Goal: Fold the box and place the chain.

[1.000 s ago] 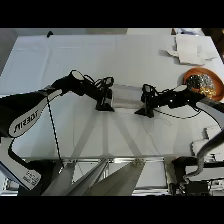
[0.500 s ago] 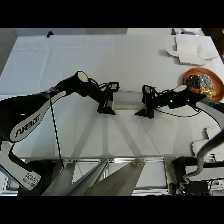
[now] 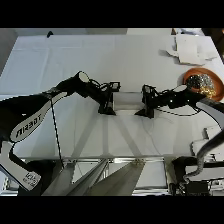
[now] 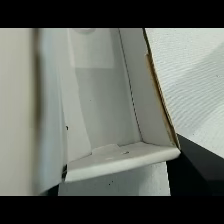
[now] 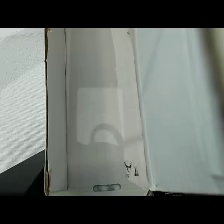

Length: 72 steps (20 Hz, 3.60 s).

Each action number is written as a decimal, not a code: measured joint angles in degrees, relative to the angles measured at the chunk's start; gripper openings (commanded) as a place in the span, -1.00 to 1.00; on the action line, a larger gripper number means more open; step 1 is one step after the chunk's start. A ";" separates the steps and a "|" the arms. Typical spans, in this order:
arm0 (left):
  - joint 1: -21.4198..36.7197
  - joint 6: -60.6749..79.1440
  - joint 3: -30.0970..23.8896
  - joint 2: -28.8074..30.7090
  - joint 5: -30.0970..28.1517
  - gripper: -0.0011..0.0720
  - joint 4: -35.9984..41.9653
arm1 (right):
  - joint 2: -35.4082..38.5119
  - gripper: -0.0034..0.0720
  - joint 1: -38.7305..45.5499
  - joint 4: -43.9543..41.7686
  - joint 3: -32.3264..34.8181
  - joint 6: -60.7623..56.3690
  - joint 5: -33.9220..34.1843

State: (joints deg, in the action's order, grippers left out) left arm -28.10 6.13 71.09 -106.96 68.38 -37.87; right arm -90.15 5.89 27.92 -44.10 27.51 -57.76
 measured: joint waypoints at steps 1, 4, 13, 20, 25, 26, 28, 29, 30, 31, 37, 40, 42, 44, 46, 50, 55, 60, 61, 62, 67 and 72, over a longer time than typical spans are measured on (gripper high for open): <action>0.00 -0.11 0.00 0.00 0.02 -0.94 0.00 | 0.00 0.43 0.00 -0.02 0.00 -0.02 0.02; -0.02 -0.15 -0.02 0.02 0.02 -0.94 -0.04 | 0.00 0.43 0.00 -0.04 0.00 -0.02 0.04; -0.09 -0.20 -0.07 0.46 -0.63 -0.93 -1.22 | 0.00 0.43 -0.02 -0.07 0.02 0.00 0.09; 1.55 -0.85 -0.13 0.46 0.17 0.49 0.15 | -0.02 0.43 -0.07 -0.48 0.04 -0.02 0.20; 3.52 -1.68 -0.13 1.81 -0.26 0.71 2.23 | -0.02 0.43 -0.07 -1.14 -0.04 -0.26 0.46; 3.74 -1.68 -0.11 1.99 -0.44 0.91 2.54 | -0.02 0.43 -0.07 -0.96 -0.04 -0.31 0.50; 3.96 -1.79 -0.09 2.29 -0.52 0.94 3.21 | -0.02 0.43 -0.02 -0.28 -0.04 -0.07 0.81; 4.02 -1.79 -0.07 2.38 -0.81 0.94 3.34 | -0.02 0.43 -0.04 -0.31 -0.04 -0.07 0.83; 4.07 -1.77 -0.07 2.45 -0.94 0.94 3.54 | -0.02 0.43 -0.04 -0.28 -0.04 -0.07 0.68; 4.09 -1.77 -0.07 2.49 -1.09 0.94 3.65 | -0.02 0.43 -0.02 -0.26 -0.04 -0.07 0.61; 4.52 -1.77 -0.09 2.54 -1.07 0.94 5.25 | -0.02 0.43 -0.02 -0.13 -0.07 -0.07 0.24; 6.14 -4.61 -0.07 2.54 -0.96 0.94 6.54 | -0.02 0.43 -0.02 -0.31 -0.07 -0.09 0.17; 7.08 -6.54 -0.09 2.54 -0.79 0.94 6.58 | -0.02 0.43 -0.02 -0.33 -0.07 -0.09 0.22; 7.52 -6.73 -0.48 2.56 -0.79 0.94 6.56 | -0.02 0.43 -0.02 -0.26 -0.07 -0.07 0.20; 7.45 -3.82 -1.44 2.56 -0.92 0.94 6.67 | -0.02 0.43 -0.02 0.04 -0.04 0.04 0.07; 7.06 2.91 -4.15 2.67 -2.49 0.94 9.51 | -0.02 0.43 -0.02 0.15 -0.04 0.20 -0.04; 6.91 7.04 -5.20 2.73 -4.81 0.94 14.14 | -0.02 0.43 -0.02 -0.09 -0.04 -0.11 0.20; 6.32 10.08 -5.40 2.80 -3.98 0.93 14.56 | -0.02 0.43 -0.02 -0.04 -0.04 0.00 0.02; 6.16 10.54 -5.42 2.82 -3.61 0.93 14.01 | -0.02 0.43 -0.02 -0.04 -0.04 0.00 0.02; 6.08 10.93 -5.44 2.84 -3.41 0.93 13.79 | -0.02 0.43 -0.02 -0.04 -0.04 0.04 0.02; 5.90 11.76 -5.44 2.89 -2.93 0.50 13.18 | -0.02 0.43 -0.04 0.09 -0.04 0.17 -0.04; 5.90 11.96 -5.44 2.89 -2.84 0.16 13.00 | -0.02 0.43 -0.04 -0.02 -0.02 0.00 -0.02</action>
State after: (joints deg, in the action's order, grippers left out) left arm -22.20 18.09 65.65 -104.07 65.54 -24.86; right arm -90.17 5.85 27.90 -44.12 27.51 -57.78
